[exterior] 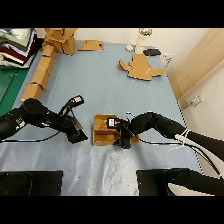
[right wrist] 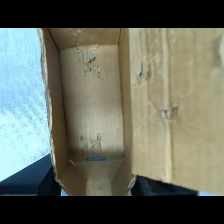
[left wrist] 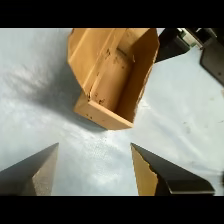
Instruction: Fold the box.
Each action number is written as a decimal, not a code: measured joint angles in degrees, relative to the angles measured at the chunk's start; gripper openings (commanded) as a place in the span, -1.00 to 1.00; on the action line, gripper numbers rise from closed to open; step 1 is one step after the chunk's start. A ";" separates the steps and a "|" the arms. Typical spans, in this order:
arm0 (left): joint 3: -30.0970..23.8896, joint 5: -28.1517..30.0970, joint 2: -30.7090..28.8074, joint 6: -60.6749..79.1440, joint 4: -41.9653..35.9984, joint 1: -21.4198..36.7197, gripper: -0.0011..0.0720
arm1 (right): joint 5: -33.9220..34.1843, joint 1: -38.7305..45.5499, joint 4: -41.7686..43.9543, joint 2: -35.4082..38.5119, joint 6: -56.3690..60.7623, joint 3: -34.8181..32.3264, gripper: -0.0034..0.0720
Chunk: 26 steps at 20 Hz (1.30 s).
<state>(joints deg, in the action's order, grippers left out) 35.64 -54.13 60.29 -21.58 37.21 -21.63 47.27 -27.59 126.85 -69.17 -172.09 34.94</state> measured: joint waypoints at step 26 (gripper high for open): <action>-9.60 20.35 5.40 44.68 -21.79 -12.07 0.93 | 0.00 0.00 -0.02 0.00 -0.02 0.00 0.15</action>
<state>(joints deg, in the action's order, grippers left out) 26.04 -33.78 65.69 23.09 15.42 -33.69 47.27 -27.59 126.82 -69.17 -172.11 34.94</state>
